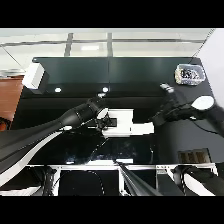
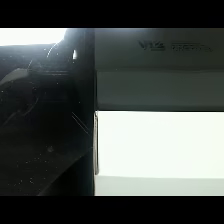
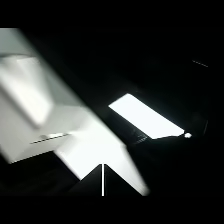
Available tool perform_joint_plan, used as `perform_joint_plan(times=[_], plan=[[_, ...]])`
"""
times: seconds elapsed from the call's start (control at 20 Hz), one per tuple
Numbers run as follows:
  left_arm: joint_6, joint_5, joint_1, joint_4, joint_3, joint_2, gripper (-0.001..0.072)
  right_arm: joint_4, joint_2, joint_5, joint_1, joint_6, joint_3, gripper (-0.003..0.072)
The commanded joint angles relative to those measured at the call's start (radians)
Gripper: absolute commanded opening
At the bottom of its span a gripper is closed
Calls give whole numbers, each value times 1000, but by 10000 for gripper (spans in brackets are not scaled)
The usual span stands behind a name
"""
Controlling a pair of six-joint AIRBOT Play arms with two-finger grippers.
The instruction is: Fold the box and place the chain.
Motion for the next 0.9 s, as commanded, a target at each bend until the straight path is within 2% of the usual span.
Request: perform_joint_plan(times=[0.0, 0.1, 0.25, 0.4, 0.5, 0.65, 0.85], plan=[[0, -2, 0, 1, 0, 0, 29, -13, 26, -33, -287, 352, -48, 13], [1, -2, 0, 0, 0, 0, 29, 7, 3, -32, -348, 393, -90, 13], [1, -1, 0, 0, 0, 0, 29, 3, -95, 50, -285, 387, -101, 13], [1, -2, 0, 0, 0, 0, 29, 66, -211, 119, -145, 208, -101, 14], [1, -2, 0, 0, 0, 0, 29, 190, -261, 116, -69, 93, -100, 14], [1, -2, 0, 0, 0, 0, 29, 335, -273, 94, -9, -4, -97, 15], [1, -2, 0, 0, 0, 0, 29, 335, -273, 134, 6, -17, -79, 24]])
